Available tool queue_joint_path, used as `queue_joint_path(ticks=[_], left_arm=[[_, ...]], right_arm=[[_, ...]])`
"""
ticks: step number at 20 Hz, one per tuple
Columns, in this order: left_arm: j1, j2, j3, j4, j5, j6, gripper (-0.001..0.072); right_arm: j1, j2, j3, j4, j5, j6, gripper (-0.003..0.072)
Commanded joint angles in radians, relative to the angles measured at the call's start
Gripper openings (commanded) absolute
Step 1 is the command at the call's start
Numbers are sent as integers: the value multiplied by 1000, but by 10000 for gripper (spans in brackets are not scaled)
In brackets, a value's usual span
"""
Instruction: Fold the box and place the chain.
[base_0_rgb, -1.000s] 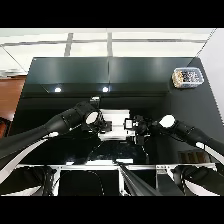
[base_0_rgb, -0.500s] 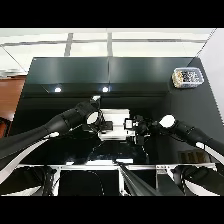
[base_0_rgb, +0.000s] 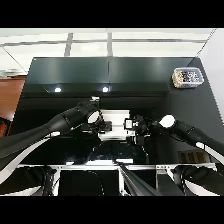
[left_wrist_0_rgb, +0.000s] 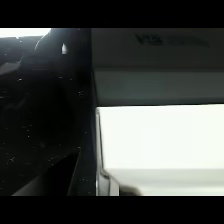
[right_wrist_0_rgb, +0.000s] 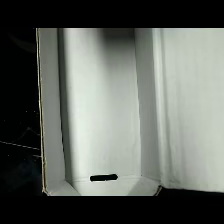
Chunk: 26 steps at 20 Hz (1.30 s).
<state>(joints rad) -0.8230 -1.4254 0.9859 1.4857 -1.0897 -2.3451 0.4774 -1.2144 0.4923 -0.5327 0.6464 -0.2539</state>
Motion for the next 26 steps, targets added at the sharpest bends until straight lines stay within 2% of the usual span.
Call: queue_joint_path(ticks=[1, 12, 13, 14, 15, 19, 20, 21, 22, 26], left_arm=[[0, -2, 1, 13, -1, -19, 278], [-11, -24, 2, 11, 23, -20, 277], [-14, -24, 2, 12, 27, -19, 246], [-14, -24, 2, 9, 34, -19, 114], [-14, -24, 2, 7, 40, -19, 24], [-14, -24, 1, 5, 41, -19, 24], [-14, -24, 1, 5, 41, -19, 25], [-14, -24, 1, 5, 41, -19, 25], [-14, -24, 1, 6, 40, -18, 25], [-14, -24, 1, 25, 22, -19, 25]], right_arm=[[1, -1, 0, 0, 0, 0, 230], [1, -1, 0, 1, 0, 0, 230], [1, -1, 0, 1, 0, 0, 230], [1, -1, 0, 1, 0, 0, 230], [1, -1, 0, 0, 0, 0, 230], [1, -1, 0, 0, 1, 0, 231], [0, -1, 0, 1, 2, 5, 285], [0, 0, 0, 2, -5, 38, 487], [0, 1, 0, 0, -2, 68, 620], [-21, 77, 0, -169, 59, 190, 609]])
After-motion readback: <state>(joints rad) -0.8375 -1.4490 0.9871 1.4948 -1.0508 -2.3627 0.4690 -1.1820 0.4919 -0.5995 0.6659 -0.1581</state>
